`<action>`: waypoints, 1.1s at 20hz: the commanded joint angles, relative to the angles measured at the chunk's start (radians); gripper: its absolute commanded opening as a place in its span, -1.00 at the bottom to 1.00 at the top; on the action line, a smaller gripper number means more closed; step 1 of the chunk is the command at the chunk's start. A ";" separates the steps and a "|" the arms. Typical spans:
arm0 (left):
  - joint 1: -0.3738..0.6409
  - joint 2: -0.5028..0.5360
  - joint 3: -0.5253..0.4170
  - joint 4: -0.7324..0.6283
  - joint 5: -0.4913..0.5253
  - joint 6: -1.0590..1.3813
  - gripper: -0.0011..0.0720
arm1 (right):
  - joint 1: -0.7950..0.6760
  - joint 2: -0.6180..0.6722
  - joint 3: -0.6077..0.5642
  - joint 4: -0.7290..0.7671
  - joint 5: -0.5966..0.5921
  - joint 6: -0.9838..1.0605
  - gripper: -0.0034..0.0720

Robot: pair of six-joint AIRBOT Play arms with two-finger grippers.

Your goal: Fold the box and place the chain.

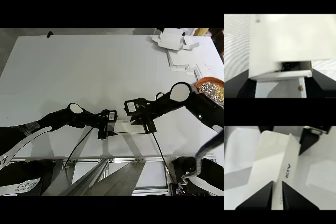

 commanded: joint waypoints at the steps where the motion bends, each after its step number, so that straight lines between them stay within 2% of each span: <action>1: 0.000 0.001 0.001 0.000 0.001 0.000 -0.23 | 0.056 0.063 -0.057 -0.021 -0.025 0.042 -0.37; 2: 0.000 0.001 0.001 0.000 0.000 0.000 -0.23 | 0.066 0.087 -0.078 -0.021 -0.050 0.042 -0.37; 4: 0.000 0.001 0.001 0.000 0.000 0.000 -0.23 | 0.077 0.114 -0.110 -0.021 -0.103 0.052 -0.11; 5: 0.000 0.001 0.001 0.000 0.000 0.000 -0.23 | 0.080 0.118 -0.126 -0.021 -0.138 0.081 -0.07; 8: 0.000 0.001 0.001 0.000 0.001 0.000 -0.23 | 0.080 0.119 -0.163 -0.043 -0.208 0.124 -0.05; 11: 0.000 0.001 0.001 0.000 0.000 0.000 -0.23 | 0.080 0.120 -0.168 -0.066 -0.216 0.145 -0.08; 12: 0.000 0.001 0.001 0.000 0.000 0.000 -0.23 | 0.080 0.120 -0.168 -0.065 -0.216 0.145 -0.14; 14: 0.000 0.001 0.001 0.000 0.000 0.000 -0.23 | 0.080 0.120 -0.168 -0.065 -0.216 0.145 -0.45; 19: 0.000 0.001 0.001 0.000 0.000 0.000 -0.23 | 0.080 0.119 -0.168 -0.065 -0.217 0.144 -0.52; 20: 0.000 0.001 0.001 0.000 0.000 0.000 -0.23 | 0.080 0.119 -0.168 -0.065 -0.217 0.144 -0.64; 22: 0.000 0.001 0.001 0.000 0.000 0.000 -0.23 | 0.080 0.119 -0.168 -0.065 -0.217 0.144 -0.65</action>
